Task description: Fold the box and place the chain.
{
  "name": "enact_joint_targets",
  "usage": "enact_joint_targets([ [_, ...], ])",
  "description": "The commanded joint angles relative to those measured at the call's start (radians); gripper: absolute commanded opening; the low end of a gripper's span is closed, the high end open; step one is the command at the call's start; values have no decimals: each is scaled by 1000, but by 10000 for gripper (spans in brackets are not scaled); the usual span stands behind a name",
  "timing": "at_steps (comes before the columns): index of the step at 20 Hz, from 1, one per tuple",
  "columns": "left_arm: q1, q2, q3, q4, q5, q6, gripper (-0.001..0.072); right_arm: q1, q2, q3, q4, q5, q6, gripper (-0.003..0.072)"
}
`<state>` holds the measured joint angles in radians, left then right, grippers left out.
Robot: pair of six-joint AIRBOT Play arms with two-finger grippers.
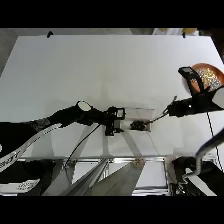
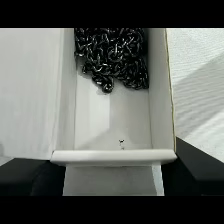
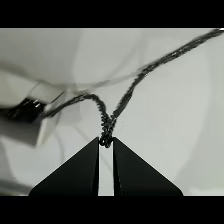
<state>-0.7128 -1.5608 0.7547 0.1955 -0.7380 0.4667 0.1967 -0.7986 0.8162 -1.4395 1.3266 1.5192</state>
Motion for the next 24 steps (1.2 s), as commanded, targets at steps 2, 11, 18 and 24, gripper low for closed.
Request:
enact_joint_targets([
  [2,0,0,1,0,0,0,233,95,169,0,136,85,-1,18],
  [11,0,0,1,0,0,0,233,110,251,-1,551,-104,-100,18],
  [18,0,0,1,0,0,0,233,110,251,-8,675,-154,-235,18],
  [24,0,0,1,0,0,0,232,110,251,-66,844,-260,-459,18],
])
